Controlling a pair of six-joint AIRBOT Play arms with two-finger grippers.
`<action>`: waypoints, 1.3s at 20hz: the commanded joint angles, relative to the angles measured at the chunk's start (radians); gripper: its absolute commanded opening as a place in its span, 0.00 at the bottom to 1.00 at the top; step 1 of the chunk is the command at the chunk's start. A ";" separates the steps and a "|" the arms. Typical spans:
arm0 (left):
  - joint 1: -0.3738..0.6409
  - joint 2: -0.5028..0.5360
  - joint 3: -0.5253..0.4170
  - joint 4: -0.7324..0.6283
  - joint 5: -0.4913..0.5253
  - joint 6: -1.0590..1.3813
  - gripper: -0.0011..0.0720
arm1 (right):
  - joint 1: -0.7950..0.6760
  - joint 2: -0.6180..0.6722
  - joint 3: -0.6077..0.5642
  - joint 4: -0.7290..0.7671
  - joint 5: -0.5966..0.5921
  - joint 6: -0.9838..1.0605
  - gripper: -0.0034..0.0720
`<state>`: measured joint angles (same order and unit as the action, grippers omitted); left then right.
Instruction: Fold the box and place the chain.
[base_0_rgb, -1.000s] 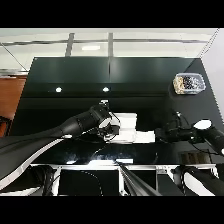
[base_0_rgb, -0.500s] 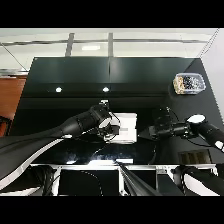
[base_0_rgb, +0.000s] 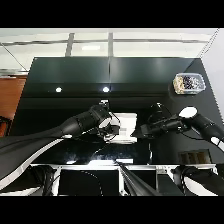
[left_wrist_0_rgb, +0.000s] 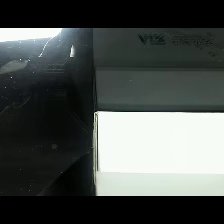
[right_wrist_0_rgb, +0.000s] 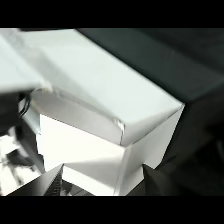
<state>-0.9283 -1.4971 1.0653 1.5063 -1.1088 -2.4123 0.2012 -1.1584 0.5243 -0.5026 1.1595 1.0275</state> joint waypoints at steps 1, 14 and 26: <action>0.001 0.001 0.000 0.000 0.000 0.000 0.05 | 0.135 0.000 0.082 -0.187 -0.119 0.268 0.79; 0.001 0.001 0.000 0.000 0.000 0.000 0.05 | 0.472 -0.005 0.237 -0.774 -0.165 0.974 0.55; 0.001 0.001 0.000 0.000 0.002 0.000 0.05 | 0.555 -0.145 0.318 -0.860 -0.071 1.210 0.55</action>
<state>-0.9283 -1.4967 1.0653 1.5063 -1.1080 -2.4123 0.7479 -1.2728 0.8379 -1.3590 1.0801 2.2051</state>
